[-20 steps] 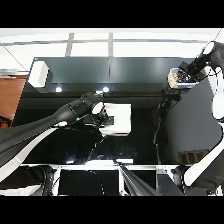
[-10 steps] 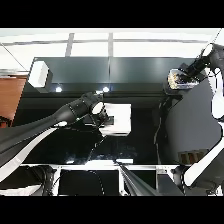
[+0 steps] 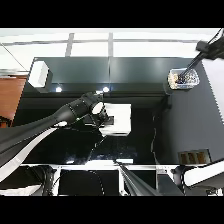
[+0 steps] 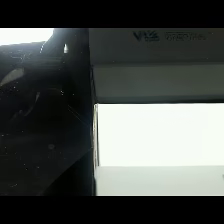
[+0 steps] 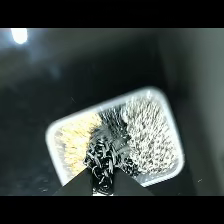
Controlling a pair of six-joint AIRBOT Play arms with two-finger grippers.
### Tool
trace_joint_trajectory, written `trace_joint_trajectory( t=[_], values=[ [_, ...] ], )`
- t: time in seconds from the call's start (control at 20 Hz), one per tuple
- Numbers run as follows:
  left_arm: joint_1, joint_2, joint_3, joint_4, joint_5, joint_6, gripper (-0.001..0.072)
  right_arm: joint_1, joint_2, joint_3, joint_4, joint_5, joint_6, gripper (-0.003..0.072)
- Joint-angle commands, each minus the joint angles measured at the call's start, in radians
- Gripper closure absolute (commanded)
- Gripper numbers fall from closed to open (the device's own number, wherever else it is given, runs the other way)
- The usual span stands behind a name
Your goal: Fold the box and place the chain.
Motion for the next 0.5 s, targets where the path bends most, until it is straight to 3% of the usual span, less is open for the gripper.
trace_joint_trajectory(
  t=[0.0,0.25,0.45],
  values=[
    [0.0,0.0,0.001,0.0,0.001,0.0,0.0685,0.017,0.21,0.0,0.005,-0.036,-0.069,0.0671],
    [0.0,0.0,0.001,0.0,0.001,0.0,0.0685,0.019,0.431,0.0,0.03,-0.059,-0.08,0.0671],
    [0.0,0.0,0.001,0.004,0.001,0.0,0.0685,0.019,0.546,0.0,0.195,-0.06,-0.126,0.0671]
  ],
)
